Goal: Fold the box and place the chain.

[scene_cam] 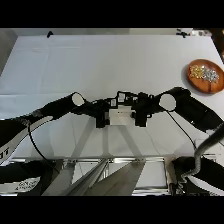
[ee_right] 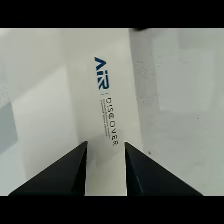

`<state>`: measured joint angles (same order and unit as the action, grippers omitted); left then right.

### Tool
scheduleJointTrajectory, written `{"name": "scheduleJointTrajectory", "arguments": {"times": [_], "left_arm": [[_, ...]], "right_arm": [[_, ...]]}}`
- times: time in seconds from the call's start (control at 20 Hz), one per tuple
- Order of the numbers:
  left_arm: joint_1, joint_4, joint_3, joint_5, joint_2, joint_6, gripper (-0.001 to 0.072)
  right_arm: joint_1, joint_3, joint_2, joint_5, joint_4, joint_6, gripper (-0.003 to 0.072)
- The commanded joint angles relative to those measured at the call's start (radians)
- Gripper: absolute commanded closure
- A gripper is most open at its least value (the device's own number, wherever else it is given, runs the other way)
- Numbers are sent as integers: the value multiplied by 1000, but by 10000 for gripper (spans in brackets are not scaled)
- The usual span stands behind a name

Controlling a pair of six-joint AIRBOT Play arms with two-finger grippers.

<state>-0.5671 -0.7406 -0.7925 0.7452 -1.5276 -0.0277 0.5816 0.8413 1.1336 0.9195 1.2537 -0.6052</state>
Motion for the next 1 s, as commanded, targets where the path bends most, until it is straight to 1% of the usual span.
{"name": "scheduleJointTrajectory", "arguments": {"times": [0.0, 0.15, 0.3, 0.35, 0.4, 0.45, 0.5, 0.6, 0.75, 0.95], "left_arm": [[0, 0, 0, 0, 0, 0, 497], [0, 0, 0, 0, 0, 0, 497], [0, 0, 0, 0, 0, 0, 497], [0, 0, 0, 0, 0, 0, 497], [0, 0, 0, 0, 0, 0, 497], [0, 0, 0, 0, 0, 0, 497], [0, 0, 0, 0, 0, 0, 497], [0, 0, 0, 0, 0, 0, 497], [0, 0, 0, 0, 0, 0, 497], [0, 0, 0, 0, 0, 0, 497]], "right_arm": [[1, 0, -14, -42, -2, -1, 469], [1, 0, -22, -8, -16, 0, 468], [8, 0, -22, 113, -67, 39, 457], [20, -2, -22, 137, -70, 38, 455], [37, -7, -22, 142, -69, 37, 426], [54, -16, -22, 125, -61, 37, 355], [70, -30, -22, 79, -42, 26, 337], [85, -48, -22, -2, -11, -24, 340], [85, -55, -23, -25, 10, -66, 347], [85, -132, -81, -144, 37, -80, 347]]}}
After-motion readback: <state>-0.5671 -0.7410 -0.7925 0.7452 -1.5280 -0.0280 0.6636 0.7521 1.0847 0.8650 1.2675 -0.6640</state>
